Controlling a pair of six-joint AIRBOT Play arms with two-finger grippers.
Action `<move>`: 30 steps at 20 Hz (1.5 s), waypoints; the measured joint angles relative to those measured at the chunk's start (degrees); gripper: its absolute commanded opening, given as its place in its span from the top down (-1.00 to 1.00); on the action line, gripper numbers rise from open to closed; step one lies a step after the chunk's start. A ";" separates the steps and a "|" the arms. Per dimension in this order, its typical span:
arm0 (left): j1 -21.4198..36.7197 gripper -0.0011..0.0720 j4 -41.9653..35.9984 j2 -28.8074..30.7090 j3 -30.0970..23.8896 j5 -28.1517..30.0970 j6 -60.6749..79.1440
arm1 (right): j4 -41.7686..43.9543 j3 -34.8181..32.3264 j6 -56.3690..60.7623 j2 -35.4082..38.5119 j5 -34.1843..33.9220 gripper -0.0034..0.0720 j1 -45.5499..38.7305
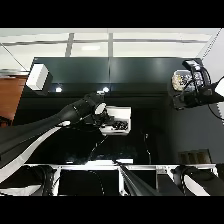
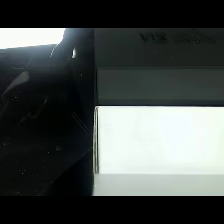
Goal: Fold the box and place the chain.
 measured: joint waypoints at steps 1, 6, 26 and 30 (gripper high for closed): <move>0.00 -0.13 -0.02 -0.15 0.20 0.66 -0.11 | -0.63 -0.28 0.04 0.13 -0.44 0.16 -0.37; -0.44 -0.65 0.24 2.12 2.36 -1.51 -1.33 | -1.73 -2.62 0.44 0.48 -2.25 0.16 -1.07; 28.81 -0.99 -44.00 26.82 -30.62 13.66 78.97 | 0.98 -5.42 3.74 0.52 -3.26 0.16 -1.20; 28.04 -0.99 -51.30 21.84 -31.47 14.93 114.97 | 1.95 -5.42 4.74 0.52 -2.71 0.16 -1.20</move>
